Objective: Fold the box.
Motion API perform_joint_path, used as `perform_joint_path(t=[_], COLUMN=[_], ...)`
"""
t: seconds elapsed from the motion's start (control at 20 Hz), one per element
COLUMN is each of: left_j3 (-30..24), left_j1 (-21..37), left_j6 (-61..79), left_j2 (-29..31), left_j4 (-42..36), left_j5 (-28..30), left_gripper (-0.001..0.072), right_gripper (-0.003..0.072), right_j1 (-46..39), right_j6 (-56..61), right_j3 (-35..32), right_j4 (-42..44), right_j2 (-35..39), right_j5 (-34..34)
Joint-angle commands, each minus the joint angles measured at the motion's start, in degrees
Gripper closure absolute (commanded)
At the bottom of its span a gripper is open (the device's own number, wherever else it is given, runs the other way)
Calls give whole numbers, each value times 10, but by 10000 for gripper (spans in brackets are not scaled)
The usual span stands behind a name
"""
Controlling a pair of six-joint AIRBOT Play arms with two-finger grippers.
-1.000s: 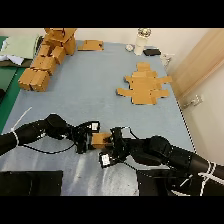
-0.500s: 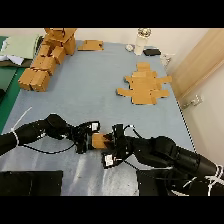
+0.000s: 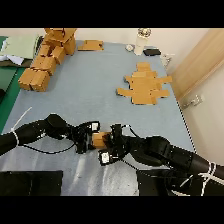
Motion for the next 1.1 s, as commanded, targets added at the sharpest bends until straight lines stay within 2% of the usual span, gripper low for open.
perform_joint_path(t=[0.0, 0.45, 0.6, 0.7, 0.75, 1.05], left_j3=[0, 0, 0, 0, 0, 0], left_j1=[0, 0, 0, 0, 0, 0], left_j6=[0, 0, 0, 0, 0, 0], left_j2=[0, 0, 0, 0, 0, 0], left_j4=[0, 0, 0, 0, 0, 0], left_j5=[0, 0, 0, 1, 0, 1], left_gripper=[262, 262, 262, 262, 262, 262], right_gripper=[478, 478, 456, 484, 529, 584], right_j1=[0, 0, 0, 0, 0, 0], right_j6=[4, 4, 4, 4, 4, 4], right_j3=[0, 0, 0, 0, 0, 0], right_j4=[-3, -3, 6, 5, 5, 6], right_j2=[-3, 40, 36, 29, 24, 9], right_j5=[4, -2, -15, -19, -20, -20])
